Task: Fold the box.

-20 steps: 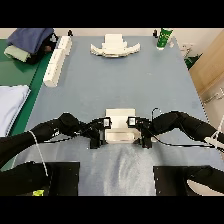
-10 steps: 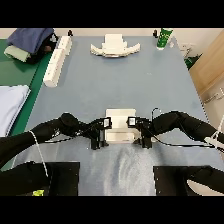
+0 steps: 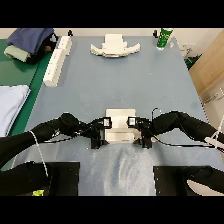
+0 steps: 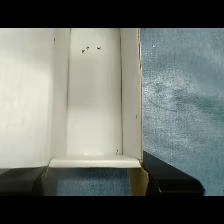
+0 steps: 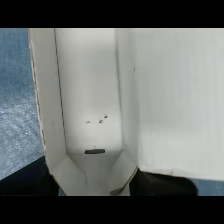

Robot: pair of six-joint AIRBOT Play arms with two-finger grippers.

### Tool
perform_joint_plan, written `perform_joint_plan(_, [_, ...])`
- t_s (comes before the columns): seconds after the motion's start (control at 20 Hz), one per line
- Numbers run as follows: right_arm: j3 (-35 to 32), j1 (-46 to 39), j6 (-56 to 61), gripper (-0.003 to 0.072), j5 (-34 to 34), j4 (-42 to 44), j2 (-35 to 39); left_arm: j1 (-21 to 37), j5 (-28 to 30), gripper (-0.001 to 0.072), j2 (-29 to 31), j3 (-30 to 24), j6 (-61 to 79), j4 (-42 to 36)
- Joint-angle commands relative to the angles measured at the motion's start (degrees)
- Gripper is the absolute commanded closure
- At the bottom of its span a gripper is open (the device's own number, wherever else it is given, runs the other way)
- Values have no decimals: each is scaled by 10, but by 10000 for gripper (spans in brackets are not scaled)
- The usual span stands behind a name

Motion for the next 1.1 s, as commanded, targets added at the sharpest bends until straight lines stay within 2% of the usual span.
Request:
perform_joint_plan(0.0, [0,0,0,187,0,0,0,0,-1,238,0,0,0,0])
perform_joint_plan(0.85, [0,0,0,186,0,0,-1,0,-2,239,0,0,0,0])
perform_joint_plan(0.9, [0,0,0,174,3,0,-1,0,-2,238,0,0,0,0])
perform_joint_plan(1.0, [4,0,32,-23,4,-17,1,0,-2,238,0,0,0,0])
perform_joint_plan(1.05, [9,0,76,-23,-1,-42,5,0,-2,239,0,0,0,0])
